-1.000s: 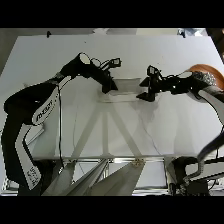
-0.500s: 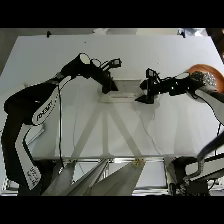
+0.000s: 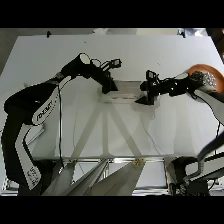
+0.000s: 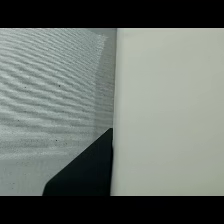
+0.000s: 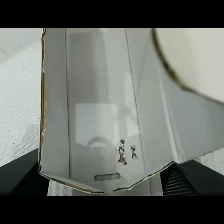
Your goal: Fold the box and place the chain.
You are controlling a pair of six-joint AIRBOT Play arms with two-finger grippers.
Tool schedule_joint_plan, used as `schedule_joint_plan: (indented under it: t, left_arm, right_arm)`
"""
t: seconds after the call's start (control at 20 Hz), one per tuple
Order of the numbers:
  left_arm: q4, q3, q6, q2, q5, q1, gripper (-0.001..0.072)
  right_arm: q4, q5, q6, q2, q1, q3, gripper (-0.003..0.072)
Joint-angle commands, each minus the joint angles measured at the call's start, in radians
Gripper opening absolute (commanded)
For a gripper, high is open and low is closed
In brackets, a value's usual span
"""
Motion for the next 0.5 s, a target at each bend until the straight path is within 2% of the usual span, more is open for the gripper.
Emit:
schedule_joint_plan:
  t: [0.0,0.45]
  left_arm:
    - [0.000,0.000,0.000,-0.001,0.003,0.001,0.0008]
    - [0.000,0.000,0.000,-0.001,0.003,0.001,0.0008]
  right_arm:
    - [0.005,0.002,-0.008,-0.011,0.007,0.002,0.0696]
    - [0.000,0.003,-0.010,-0.011,0.007,0.002,0.0696]
